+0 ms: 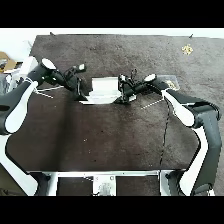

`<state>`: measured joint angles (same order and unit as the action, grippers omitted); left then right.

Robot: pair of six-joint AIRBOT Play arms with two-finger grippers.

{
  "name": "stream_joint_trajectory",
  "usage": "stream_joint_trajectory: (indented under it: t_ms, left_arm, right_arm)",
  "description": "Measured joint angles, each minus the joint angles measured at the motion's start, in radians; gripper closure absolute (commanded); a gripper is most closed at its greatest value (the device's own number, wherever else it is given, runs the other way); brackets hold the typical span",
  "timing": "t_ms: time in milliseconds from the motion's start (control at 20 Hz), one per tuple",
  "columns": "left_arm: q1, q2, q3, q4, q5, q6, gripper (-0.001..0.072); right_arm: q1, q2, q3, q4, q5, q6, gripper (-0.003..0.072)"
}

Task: Fold the box and place the chain.

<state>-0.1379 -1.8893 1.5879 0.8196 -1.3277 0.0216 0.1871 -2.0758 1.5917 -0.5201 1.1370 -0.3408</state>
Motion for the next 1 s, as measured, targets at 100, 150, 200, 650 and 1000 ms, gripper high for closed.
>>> stream_joint_trajectory:
  t_ms: [100,150,200,650,1000]
  left_arm:
    - [-0.024,0.000,-0.034,0.014,0.078,0.035,0.0031]
    - [-0.036,0.000,-0.046,0.021,0.110,0.046,0.0031]
    - [-0.049,0.000,-0.055,0.021,0.133,0.055,0.0031]
    - [-0.084,0.001,-0.077,0.034,0.214,0.058,0.0195]
    - [-0.085,0.001,-0.078,0.055,0.220,0.056,0.0195]
  right_arm:
    - [0.000,0.000,0.000,0.000,0.000,0.000,0.0248]
    - [0.000,0.000,0.000,0.000,0.000,0.000,0.0249]
    - [0.000,0.000,0.000,0.000,0.000,0.000,0.0249]
    - [0.000,0.000,0.000,0.000,0.000,0.001,0.0248]
    - [0.000,0.000,0.000,0.000,0.000,0.000,0.0249]
